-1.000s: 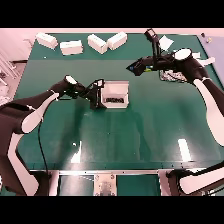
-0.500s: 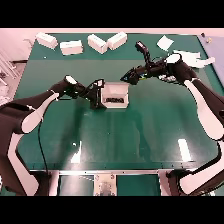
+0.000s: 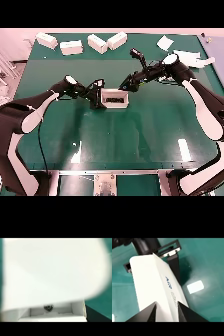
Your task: Fold the box and place the chain.
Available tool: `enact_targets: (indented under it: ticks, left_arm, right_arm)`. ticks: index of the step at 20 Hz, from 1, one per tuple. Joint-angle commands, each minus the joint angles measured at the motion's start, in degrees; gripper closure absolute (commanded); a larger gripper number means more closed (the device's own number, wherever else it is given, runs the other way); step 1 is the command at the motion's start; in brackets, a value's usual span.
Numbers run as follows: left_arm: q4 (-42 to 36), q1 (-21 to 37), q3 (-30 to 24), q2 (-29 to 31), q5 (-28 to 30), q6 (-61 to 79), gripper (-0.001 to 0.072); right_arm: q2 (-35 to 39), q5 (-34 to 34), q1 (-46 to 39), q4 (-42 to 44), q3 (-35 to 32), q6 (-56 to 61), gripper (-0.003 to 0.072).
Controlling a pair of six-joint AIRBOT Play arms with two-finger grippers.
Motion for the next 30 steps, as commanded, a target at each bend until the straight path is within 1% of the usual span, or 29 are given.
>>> enact_targets:
  ticks: [1, 2, 5, 6, 7, 9, 12, 16, 18, 20, 22, 23, 25, 27, 30]
  left_arm:
    - [0.00, 0.02, -0.02, -0.04, 0.00, 0.00, 0.0241]
    - [0.00, 0.02, -0.02, -0.04, 0.00, 0.00, 0.0241]
    - [0.00, 0.02, -0.02, -0.04, 0.00, 0.00, 0.0241]
    - [0.00, 0.04, -0.02, -0.04, 0.00, 0.00, 0.0241]
    - [0.00, 0.02, -0.02, -0.04, 0.00, 0.00, 0.0241]
    - [0.00, 0.02, -0.02, -0.04, 0.00, 0.00, 0.0240]
    - [0.00, 0.04, -0.02, -0.04, 0.02, 0.00, 0.0241]
    - [0.00, 0.02, -0.02, -0.04, 0.00, 0.00, 0.0241]
    - [0.00, 0.02, -0.02, -0.04, 0.00, 0.00, 0.0241]
    - [0.00, 0.02, -0.02, -0.04, 0.00, 0.00, 0.0241]
    - [0.00, 0.02, -0.02, -0.04, 0.00, 0.00, 0.0241]
    - [0.00, 0.02, -0.02, -0.04, 0.00, 0.00, 0.0241]
    - [0.00, 0.02, -0.02, -0.04, 0.00, 0.00, 0.0241]
    - [0.00, 0.02, -0.02, -0.04, 0.00, 0.00, 0.0241]
    - [0.00, 0.02, -0.02, -0.04, 0.00, 0.00, 0.0241]
  right_arm:
    - [0.22, 2.14, 0.35, -2.64, 0.07, -0.11, 0.0330]
    - [0.26, 2.14, 0.72, -2.69, 0.07, -0.31, 0.0307]
    - [0.28, 2.12, 1.84, -3.56, 0.07, -1.84, 0.0302]
    - [0.28, 2.08, 2.25, -3.69, 0.09, -1.84, 0.0246]
    - [0.28, 2.10, 2.60, -3.85, 0.07, -1.88, 0.0235]
    - [0.28, 1.18, 3.30, -5.42, 0.09, -3.30, 0.0236]
    - [0.28, -2.99, 4.28, -8.94, 0.09, -3.32, 0.0235]
    - [0.28, -5.46, 4.46, -9.31, 1.46, -3.32, 0.0236]
    - [0.28, -5.22, 4.48, -9.31, 2.58, -3.30, 0.0237]
    - [0.28, -2.45, 4.59, -9.31, 2.75, -3.30, 0.0234]
    - [0.28, 0.74, 4.50, -9.27, 2.75, -3.28, 0.0220]
    - [0.28, 2.16, 4.50, -9.27, 2.75, -3.28, 0.0178]
    - [0.26, 3.65, 4.57, -9.27, 2.73, -3.28, 0.0177]
    - [0.20, 3.43, 4.57, -9.27, 2.73, -3.32, 0.0178]
    - [-0.59, 1.18, 4.57, -9.44, 2.73, -3.34, 0.0179]
